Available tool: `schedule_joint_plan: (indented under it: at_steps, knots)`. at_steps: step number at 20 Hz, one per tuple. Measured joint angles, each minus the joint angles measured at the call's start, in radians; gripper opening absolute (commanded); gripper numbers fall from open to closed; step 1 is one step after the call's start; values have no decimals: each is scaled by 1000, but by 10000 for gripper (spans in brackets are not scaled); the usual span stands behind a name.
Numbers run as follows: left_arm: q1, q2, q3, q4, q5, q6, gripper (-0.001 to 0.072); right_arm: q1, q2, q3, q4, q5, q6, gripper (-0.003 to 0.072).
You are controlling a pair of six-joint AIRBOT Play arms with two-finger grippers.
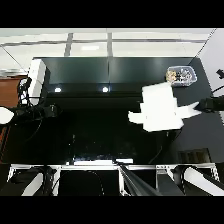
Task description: Fold the box and place the chain.
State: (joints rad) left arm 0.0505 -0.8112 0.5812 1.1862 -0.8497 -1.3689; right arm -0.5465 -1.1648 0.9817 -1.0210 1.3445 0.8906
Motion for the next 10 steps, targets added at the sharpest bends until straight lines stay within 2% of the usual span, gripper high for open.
schedule_joint_plan:
  at_steps: [3,5,8,10]
  knots:
    - [0,-3,0,-35,2,6,709,0,55,-104,179,-18,-48,11]
    - [-3,-21,0,-104,2,41,709,7,87,-212,310,-49,-90,12]
    - [-43,-92,31,-222,2,101,708,71,120,-390,504,-143,-166,11]
    - [-98,-169,85,-269,-2,126,708,147,129,-481,587,-224,-197,11]
